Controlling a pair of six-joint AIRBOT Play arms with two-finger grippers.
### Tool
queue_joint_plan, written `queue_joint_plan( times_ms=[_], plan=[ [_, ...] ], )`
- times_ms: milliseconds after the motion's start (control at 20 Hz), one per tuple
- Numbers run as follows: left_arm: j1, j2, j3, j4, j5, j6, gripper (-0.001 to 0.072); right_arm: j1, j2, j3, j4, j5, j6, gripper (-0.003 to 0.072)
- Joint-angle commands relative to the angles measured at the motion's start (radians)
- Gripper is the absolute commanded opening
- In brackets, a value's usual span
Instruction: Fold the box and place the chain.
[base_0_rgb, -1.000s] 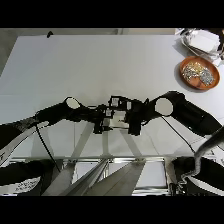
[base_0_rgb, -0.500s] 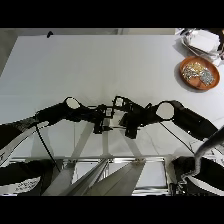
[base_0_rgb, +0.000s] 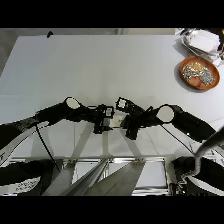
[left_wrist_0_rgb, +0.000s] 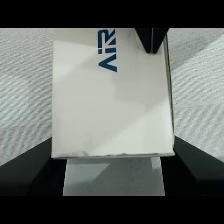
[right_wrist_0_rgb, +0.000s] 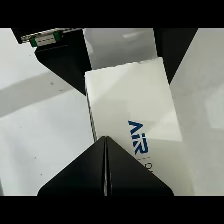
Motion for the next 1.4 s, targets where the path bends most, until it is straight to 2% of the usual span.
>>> queue_joint_plan(
  times_ms=[0, 400, 650, 800, 950, 1050, 1150, 1250, 1350],
  plan=[
    [0.0, 0.0, 0.001, 0.0, 0.0, 0.0, 0.0313, 0.0, -0.001, -0.035, -0.009, 0.004, 0.0, 0.0011],
    [0.0, 0.0, 0.001, 0.0, 0.0, 0.0, 0.0313, -0.001, 0.0, -0.056, 0.008, -0.027, 0.0, 0.0011],
    [0.0, 0.0, 0.001, 0.0, 0.0, 0.0, 0.0313, -0.001, 0.085, 0.04, 0.024, -0.03, 0.022, 0.0015],
    [0.0, 0.0, 0.001, 0.0, 0.0, 0.0, 0.0313, -0.013, 0.179, 0.103, -0.063, -0.028, 0.176, 0.0015],
    [0.0, 0.0, 0.001, 0.0, 0.0, 0.0, 0.0313, -0.064, 0.271, 0.119, -0.275, -0.008, 0.477, 0.0015],
    [0.0, 0.0, 0.001, 0.0, 0.0, 0.0, 0.0313, -0.126, 0.313, 0.119, -0.446, 0.085, 0.679, 0.0015],
    [0.0, 0.0, 0.001, -0.009, -0.005, 0.001, 0.0313, -0.208, 0.328, 0.119, -0.557, 0.258, 0.769, 0.0016],
    [0.0, 0.0, 0.001, -0.009, -0.008, 0.0, 0.0313, -0.291, 0.328, 0.119, -0.602, 0.432, 0.768, 0.0016],
    [0.0, 0.0, 0.001, -0.009, -0.007, 0.0, 0.0313, -0.363, 0.328, 0.119, -0.604, 0.524, 0.768, 0.0016]
  ],
)
